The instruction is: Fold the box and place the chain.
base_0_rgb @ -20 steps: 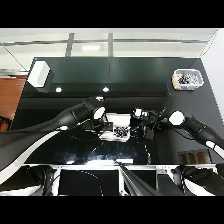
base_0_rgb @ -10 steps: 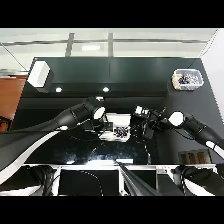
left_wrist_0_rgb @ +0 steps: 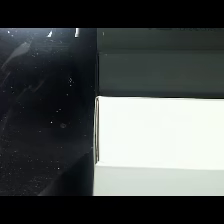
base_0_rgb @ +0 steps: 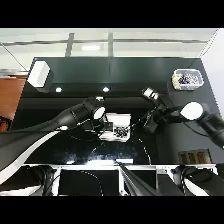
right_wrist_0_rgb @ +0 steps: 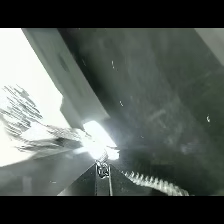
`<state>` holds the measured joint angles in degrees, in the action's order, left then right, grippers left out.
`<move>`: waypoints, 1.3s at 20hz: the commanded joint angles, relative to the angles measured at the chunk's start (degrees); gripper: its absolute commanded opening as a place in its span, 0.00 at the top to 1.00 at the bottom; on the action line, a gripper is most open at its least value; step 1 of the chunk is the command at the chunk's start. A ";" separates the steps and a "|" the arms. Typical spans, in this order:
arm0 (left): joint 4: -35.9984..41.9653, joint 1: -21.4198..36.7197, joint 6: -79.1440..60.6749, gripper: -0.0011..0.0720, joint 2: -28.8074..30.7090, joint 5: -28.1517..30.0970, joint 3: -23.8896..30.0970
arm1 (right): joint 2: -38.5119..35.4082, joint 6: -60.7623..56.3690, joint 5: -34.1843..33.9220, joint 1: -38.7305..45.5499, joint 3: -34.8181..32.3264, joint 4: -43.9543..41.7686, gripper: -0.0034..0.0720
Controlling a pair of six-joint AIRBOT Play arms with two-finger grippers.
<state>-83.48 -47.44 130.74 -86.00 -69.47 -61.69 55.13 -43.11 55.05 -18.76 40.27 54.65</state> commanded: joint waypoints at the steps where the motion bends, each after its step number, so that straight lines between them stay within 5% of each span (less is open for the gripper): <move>1: -0.02 0.02 -0.02 0.94 0.00 0.00 0.02 | -5.09 -12.28 13.51 0.48 8.81 -0.04 0.94; 6: -0.02 0.02 -0.02 0.94 0.00 0.00 0.02 | -6.99 -18.45 18.34 0.44 21.84 -7.34 0.94; 12: -0.02 0.02 -0.02 0.94 0.00 0.00 0.02 | -6.91 -18.38 13.94 0.44 23.69 -22.69 0.94; 16: -0.02 0.02 -0.02 0.94 0.00 0.00 0.02 | -6.67 -19.41 12.96 -0.13 18.43 -23.12 0.94; 21: -0.02 0.02 -0.02 0.94 0.00 0.00 0.02 | -6.03 -19.67 2.08 -5.75 7.23 -22.62 0.94; 22: -0.02 0.02 -0.02 0.94 0.00 0.00 0.02 | -5.66 -19.91 0.83 -5.95 5.57 -22.67 0.89; 24: -0.02 0.02 -0.02 0.94 0.00 0.00 0.02 | -5.53 -20.98 -0.26 -5.92 4.55 -21.18 0.38; 26: -0.02 0.02 0.00 0.94 0.00 0.00 0.02 | -5.57 -20.85 0.09 -4.85 4.66 -17.70 0.34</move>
<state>-83.50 -47.44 130.74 -86.00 -69.47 -61.69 49.39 -63.51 57.06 -23.88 46.54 33.52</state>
